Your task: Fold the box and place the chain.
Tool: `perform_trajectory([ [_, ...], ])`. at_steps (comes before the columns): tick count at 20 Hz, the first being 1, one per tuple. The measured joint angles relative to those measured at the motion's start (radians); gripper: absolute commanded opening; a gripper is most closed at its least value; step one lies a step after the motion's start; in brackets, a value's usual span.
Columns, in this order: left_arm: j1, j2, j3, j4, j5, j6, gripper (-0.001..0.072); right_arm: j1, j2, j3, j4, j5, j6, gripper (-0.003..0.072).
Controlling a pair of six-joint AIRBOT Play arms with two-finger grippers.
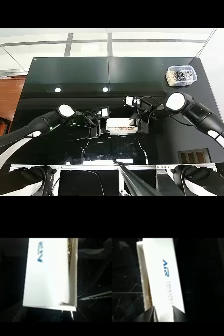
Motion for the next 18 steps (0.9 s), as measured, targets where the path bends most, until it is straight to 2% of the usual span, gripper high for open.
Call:
perform_trajectory([
  [10, 0.000, 0.000, 0.000, 0.000, -0.001, 0.000, 0.0360, 0.000, 0.000, 0.000, 0.000, 0.028, 0.013, 0.0258],
  [11, 0.000, 0.000, 0.000, 0.000, -0.001, 0.000, 0.0360, 0.000, 0.000, 0.000, 0.000, 0.029, 0.013, 0.0217],
  [13, 0.000, 0.000, 0.000, 0.000, -0.001, -0.001, 0.0360, 0.000, 0.000, 0.000, 0.000, 0.029, 0.013, 0.0214],
  [14, 0.000, 0.000, 0.000, 0.000, -0.001, -0.001, 0.0360, 0.000, 0.000, 0.000, 0.000, 0.029, 0.013, 0.0189],
  [18, 0.000, 0.000, 0.000, 0.000, -0.001, -0.001, 0.0360, 0.000, 0.000, 0.000, 0.000, 0.027, 0.013, 0.0190],
])
